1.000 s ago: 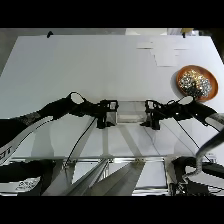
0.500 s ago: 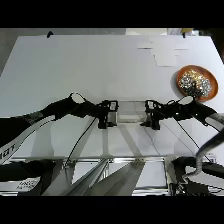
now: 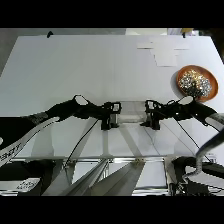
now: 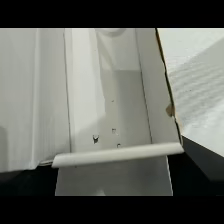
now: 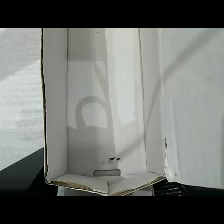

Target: Fold the box and place the chain.

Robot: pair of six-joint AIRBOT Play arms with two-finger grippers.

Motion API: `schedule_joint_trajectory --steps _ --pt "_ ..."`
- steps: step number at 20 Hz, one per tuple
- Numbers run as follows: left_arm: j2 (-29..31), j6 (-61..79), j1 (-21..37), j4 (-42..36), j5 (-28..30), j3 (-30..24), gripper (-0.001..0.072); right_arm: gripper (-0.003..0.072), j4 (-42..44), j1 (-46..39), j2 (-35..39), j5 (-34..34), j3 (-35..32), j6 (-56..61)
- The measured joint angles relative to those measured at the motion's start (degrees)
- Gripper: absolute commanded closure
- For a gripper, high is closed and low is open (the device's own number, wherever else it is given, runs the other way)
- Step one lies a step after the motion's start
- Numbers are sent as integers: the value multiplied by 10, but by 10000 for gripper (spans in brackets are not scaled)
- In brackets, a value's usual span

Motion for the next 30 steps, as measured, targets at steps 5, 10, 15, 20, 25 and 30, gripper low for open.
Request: schedule_joint_trajectory --steps 5,10,15,20,25,30 --pt "-2 10 -4 -15 8 1 540 271 0 0 0 0 0 1" --pt "-2 13 -5 -18 10 1 540 271 0 0 0 0 0 0" --pt "-2 14 -5 -20 11 1 540 271 0 0 0 0 0 0" --pt "-2 14 -5 -20 11 1 540 271 0 0 0 0 0 0" --pt "-2 14 -5 -20 11 1 540 260 0 0 0 1 0 0" --pt "-2 17 -6 -22 12 1 540 -9 -3 0 2 2 0 5"
